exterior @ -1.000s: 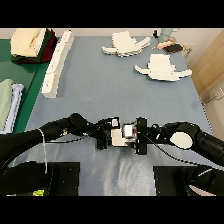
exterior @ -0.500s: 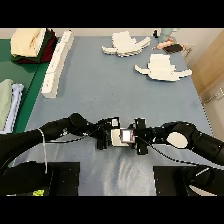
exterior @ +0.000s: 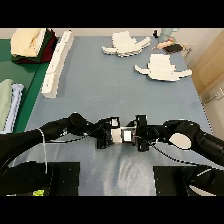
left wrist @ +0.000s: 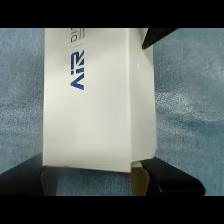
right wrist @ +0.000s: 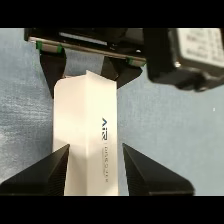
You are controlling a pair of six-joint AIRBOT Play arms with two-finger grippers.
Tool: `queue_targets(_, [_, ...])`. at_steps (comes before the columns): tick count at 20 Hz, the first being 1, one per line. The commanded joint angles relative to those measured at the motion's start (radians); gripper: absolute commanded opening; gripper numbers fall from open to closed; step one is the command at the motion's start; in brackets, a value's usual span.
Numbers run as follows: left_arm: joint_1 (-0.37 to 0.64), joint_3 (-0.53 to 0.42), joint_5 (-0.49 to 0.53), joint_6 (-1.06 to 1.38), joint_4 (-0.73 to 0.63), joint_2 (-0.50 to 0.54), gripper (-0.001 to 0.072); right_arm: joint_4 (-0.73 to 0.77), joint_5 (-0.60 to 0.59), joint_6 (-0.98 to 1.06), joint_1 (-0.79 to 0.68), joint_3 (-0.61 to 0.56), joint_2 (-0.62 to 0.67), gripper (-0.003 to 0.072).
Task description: Fold the box.
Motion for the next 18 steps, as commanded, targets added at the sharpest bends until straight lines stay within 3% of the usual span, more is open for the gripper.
queue_targets(1, [0.0, 0.001, -0.002, 0.001, 0.001, 0.0, 0.0521, -0.007, -0.012, 0.0, 0.0, 0.003, 0.008, 0.0528])
queue_targets(7, [0.0, 0.001, -0.002, 0.001, 0.001, 0.0, 0.052, -0.033, -0.097, 0.0, 0.0, 0.003, 0.006, 0.0526])
queue_targets(18, [0.0, 0.001, -0.002, 0.001, 0.001, 0.0, 0.052, 0.034, -0.044, -0.005, 0.018, 0.003, -0.053, 0.051])
